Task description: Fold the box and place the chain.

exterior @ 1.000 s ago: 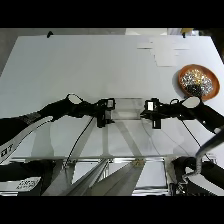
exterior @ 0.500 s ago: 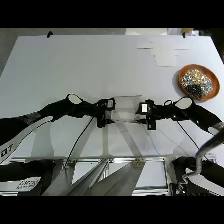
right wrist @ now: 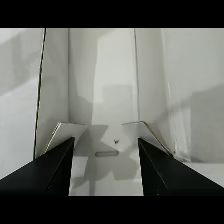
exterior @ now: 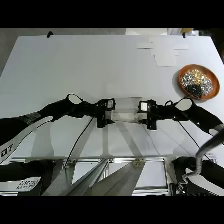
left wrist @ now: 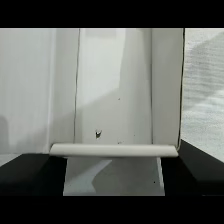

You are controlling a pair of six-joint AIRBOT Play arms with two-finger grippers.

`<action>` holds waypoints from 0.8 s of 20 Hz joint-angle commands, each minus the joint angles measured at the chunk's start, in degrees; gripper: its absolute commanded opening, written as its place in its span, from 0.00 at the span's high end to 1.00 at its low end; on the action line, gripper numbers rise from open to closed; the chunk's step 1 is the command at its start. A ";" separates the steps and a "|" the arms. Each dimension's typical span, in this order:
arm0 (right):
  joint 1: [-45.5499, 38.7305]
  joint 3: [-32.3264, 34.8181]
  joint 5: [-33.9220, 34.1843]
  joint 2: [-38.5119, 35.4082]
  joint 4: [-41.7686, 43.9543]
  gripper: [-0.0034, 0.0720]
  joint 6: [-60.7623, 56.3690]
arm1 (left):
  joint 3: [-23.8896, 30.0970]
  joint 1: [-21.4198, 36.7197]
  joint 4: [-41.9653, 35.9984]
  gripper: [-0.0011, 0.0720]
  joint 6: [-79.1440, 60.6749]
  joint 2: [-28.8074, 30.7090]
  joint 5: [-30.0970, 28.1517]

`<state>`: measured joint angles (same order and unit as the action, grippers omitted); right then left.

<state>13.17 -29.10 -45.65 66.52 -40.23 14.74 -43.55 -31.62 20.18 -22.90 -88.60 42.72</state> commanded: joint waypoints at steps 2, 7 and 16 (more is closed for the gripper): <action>0.02 0.57 0.92 -5.79 -2.27 0.44 -14.08 | 0.02 -0.02 -0.02 0.61 0.02 -0.02 -0.07; -0.24 0.55 7.34 -14.49 -4.37 0.92 -36.04 | 0.02 -0.02 -0.02 0.61 0.02 -0.02 -0.07; -19.54 0.55 4.20 -14.29 -23.85 0.94 -87.89 | 0.02 -0.02 -0.02 0.61 0.02 -0.02 -0.09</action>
